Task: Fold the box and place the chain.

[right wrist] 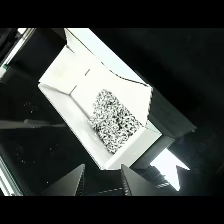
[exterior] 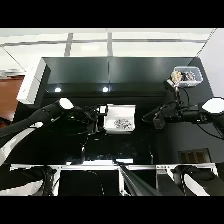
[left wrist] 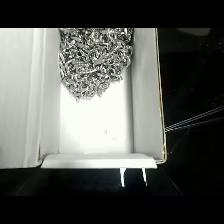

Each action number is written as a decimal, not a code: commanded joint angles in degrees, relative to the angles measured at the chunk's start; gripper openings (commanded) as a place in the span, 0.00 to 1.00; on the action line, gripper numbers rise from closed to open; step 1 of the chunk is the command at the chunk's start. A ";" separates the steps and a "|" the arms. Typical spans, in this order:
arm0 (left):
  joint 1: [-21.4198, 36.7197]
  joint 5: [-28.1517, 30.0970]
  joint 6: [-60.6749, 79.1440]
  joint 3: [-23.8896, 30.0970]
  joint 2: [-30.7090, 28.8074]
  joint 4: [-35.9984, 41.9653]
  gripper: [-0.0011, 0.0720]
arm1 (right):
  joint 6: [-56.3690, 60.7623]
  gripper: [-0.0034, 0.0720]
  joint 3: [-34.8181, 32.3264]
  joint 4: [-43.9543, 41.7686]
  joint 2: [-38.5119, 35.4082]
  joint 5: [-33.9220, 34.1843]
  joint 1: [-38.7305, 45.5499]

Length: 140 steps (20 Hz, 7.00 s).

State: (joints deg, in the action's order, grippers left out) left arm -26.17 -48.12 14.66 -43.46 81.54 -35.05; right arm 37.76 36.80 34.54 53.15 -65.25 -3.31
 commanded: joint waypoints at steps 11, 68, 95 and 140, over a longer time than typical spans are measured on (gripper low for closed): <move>-0.39 0.46 0.09 -0.09 0.04 -0.22 0.48 | 0.02 0.41 0.04 0.00 -0.02 0.35 0.00; -0.39 0.52 0.09 -0.09 0.04 -0.07 0.48 | -33.97 1.00 9.22 8.85 12.74 10.56 -23.26; -0.39 0.48 0.09 -0.09 0.04 -0.07 0.48 | -27.69 0.30 10.67 12.26 15.19 12.02 -24.09; -0.39 0.50 0.07 -0.09 0.04 -0.07 0.49 | -7.67 0.30 8.66 4.50 10.14 -2.54 -15.78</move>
State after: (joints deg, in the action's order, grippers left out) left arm -26.57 -47.64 14.66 -43.51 81.58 -35.09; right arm 21.12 45.39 42.04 65.43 -60.29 -23.00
